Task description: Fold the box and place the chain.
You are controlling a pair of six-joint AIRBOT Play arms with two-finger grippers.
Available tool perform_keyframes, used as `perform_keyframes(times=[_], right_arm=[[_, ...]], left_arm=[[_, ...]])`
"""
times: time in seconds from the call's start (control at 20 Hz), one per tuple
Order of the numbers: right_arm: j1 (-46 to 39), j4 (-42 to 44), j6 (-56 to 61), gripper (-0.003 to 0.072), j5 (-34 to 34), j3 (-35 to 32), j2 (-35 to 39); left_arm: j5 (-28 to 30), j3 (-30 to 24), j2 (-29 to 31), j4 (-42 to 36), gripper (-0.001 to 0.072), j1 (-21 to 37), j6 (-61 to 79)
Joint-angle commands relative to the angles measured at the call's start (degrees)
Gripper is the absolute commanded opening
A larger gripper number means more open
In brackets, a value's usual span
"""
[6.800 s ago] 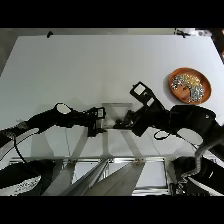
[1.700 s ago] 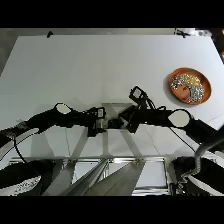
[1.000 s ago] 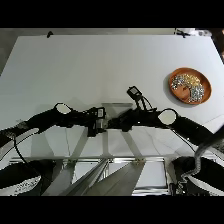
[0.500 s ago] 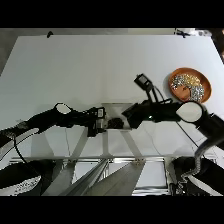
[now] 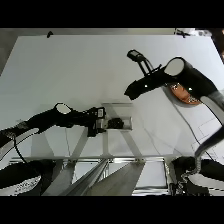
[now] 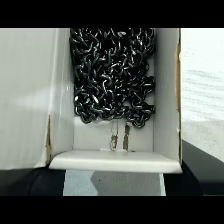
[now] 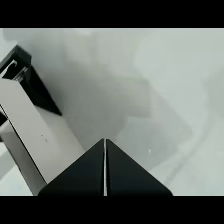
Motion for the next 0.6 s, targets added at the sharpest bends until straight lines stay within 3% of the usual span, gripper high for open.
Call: perform_keyframes(times=[0.0,0.4,0.5,0.55], right_arm=[[1.9,1.75,-6.23,0.0007,7.58,3.39,-5.84],[6.62,-0.85,-8.15,0.0018,14.12,3.37,-5.11],[8.22,-5.25,-8.15,0.0184,15.61,3.21,-3.91],[8.9,-7.34,-8.15,0.0201,16.33,3.1,-3.23]], left_arm=[[0.02,0.0,0.02,0.0,0.0143,-0.02,0.02],[0.0,0.0,0.02,0.0,0.0143,-0.02,0.02],[0.0,0.0,0.02,0.0,0.0143,-0.02,0.02],[0.02,0.0,0.02,0.0,0.0143,-0.02,0.02]])
